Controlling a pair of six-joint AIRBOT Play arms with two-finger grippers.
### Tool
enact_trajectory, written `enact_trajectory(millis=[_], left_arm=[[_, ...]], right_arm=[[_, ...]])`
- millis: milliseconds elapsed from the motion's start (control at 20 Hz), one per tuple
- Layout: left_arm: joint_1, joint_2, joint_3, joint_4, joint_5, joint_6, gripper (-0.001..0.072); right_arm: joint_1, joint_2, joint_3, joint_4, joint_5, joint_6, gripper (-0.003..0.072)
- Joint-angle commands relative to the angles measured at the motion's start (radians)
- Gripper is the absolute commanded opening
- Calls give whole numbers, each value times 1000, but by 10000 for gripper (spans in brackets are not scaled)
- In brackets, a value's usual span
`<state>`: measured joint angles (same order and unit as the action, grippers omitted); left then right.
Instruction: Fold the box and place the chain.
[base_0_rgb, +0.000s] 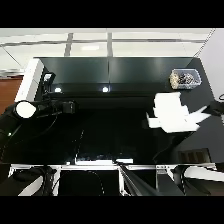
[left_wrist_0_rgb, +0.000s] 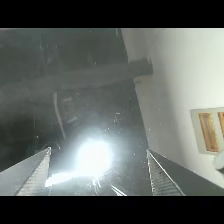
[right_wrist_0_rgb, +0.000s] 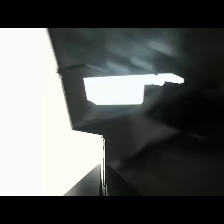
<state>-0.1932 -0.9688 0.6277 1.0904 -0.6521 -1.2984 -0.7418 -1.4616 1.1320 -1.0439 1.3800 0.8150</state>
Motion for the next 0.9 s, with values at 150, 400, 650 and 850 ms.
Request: enact_trajectory(millis=[150,400,650,850], left_arm=[[-1,-1,1,-17,-16,0,707],[-1,-14,1,-132,-29,21,707],[0,-152,65,-376,-92,203,707],[2,-399,232,-586,-276,445,707]], right_arm=[[177,252,-383,529,-188,-122,10],[488,456,-710,915,-500,-315,10],[786,455,-759,916,-740,-314,10],[821,455,-759,916,-771,-311,11]])
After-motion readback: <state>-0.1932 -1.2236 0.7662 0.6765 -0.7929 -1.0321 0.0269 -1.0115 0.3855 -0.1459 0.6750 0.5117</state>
